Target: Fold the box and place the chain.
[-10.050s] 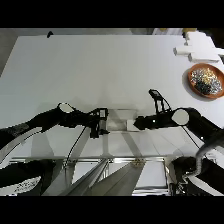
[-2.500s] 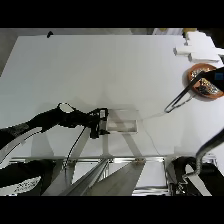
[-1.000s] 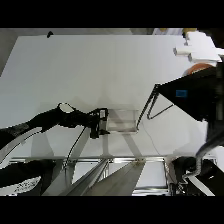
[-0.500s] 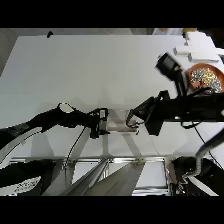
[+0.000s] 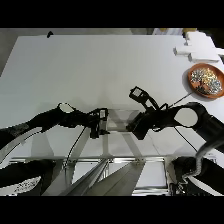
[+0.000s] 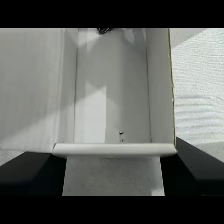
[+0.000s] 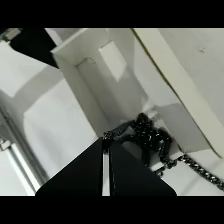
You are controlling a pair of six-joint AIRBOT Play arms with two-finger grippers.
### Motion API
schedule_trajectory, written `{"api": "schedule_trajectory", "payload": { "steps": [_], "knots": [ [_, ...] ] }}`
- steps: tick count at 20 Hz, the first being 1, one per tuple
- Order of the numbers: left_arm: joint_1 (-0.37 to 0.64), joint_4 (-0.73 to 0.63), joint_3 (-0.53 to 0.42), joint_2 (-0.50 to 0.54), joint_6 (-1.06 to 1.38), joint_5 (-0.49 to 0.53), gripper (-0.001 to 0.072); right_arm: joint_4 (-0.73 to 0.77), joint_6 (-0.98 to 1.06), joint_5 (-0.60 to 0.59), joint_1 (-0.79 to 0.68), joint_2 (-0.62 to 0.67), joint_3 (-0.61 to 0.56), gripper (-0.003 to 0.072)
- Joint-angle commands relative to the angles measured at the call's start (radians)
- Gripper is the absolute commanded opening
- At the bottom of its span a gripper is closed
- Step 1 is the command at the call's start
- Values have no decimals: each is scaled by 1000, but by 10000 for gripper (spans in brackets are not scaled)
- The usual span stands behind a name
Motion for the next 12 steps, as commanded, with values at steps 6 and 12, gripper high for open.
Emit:
{"api": "schedule_trajectory", "payload": {
  "steps": [6,12],
  "knots": [
    [0,0,0,0,0,0,253,-77,-6,-67,9,-83,-8,240],
    [0,0,0,0,0,-3,253,-102,-114,255,-240,74,54,176]
  ]
}}
